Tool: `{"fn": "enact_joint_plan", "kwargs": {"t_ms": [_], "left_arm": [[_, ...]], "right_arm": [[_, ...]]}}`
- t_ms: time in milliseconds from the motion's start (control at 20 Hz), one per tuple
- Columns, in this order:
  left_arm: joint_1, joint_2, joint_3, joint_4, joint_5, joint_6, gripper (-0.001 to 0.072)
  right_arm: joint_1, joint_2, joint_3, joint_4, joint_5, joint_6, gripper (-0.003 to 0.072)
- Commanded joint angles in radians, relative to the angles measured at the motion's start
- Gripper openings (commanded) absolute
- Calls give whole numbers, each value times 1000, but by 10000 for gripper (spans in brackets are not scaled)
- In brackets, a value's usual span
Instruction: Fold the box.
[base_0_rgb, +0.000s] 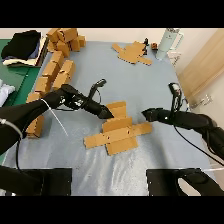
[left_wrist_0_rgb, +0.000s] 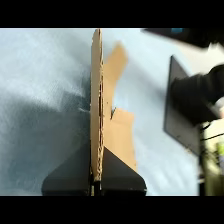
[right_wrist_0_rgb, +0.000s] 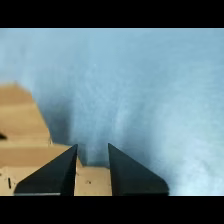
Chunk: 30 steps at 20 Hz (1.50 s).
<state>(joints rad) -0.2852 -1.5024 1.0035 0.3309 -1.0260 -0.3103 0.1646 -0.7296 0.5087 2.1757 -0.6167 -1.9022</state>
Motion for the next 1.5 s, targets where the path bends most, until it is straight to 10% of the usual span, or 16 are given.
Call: {"fn": "enact_joint_plan", "kwargs": {"t_ms": [0, 100, 550, 1450], "left_arm": [[-95, 106, -22, 98, 145, 177, 10], [-115, 155, -60, 38, 178, 280, 10], [-121, 182, -243, -130, 249, 564, 11], [-121, 163, -266, -126, 169, 572, 12]], "right_arm": [[-30, 1, 57, -20, 2, 79, 285], [-28, -1, 57, -18, -8, 115, 159], [-26, -1, 57, 13, -20, 123, 159], [-26, -18, 52, 12, -21, 122, 159]]}}
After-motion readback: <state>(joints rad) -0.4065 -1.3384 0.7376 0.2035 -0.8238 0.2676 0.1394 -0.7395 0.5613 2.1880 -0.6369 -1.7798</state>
